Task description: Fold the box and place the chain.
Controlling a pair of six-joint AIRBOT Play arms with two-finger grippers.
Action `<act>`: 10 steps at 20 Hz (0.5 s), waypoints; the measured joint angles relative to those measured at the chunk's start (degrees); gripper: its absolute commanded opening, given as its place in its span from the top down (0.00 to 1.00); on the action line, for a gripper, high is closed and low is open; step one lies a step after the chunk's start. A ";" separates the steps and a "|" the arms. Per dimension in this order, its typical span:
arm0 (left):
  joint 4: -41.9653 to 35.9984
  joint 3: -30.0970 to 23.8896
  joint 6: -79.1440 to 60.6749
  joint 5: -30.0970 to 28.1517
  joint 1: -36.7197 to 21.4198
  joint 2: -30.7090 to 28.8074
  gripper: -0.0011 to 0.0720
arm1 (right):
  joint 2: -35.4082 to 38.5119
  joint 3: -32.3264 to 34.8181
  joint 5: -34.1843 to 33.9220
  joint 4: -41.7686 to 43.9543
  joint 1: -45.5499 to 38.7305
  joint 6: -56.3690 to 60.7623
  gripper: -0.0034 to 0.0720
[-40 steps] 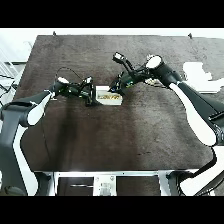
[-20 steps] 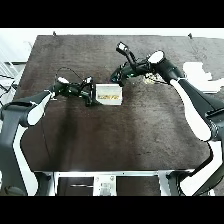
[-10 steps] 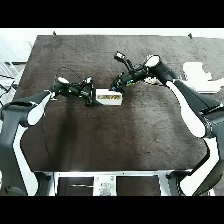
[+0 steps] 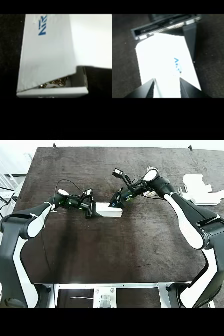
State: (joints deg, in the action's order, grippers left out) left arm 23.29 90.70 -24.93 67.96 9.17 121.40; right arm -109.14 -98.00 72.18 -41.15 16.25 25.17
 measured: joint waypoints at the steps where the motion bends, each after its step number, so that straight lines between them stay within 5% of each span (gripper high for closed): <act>1: 0.00 0.00 0.02 0.00 0.00 0.00 0.40 | -0.04 0.02 0.33 -0.11 0.15 -0.07 0.46; 10: 0.00 0.00 0.00 0.00 0.00 0.00 0.40 | -0.42 -0.02 -0.83 -1.25 0.39 -0.33 0.52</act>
State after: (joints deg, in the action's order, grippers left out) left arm 23.29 90.70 -24.93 67.96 9.17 121.40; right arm -109.56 -98.02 71.35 -42.39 16.64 24.84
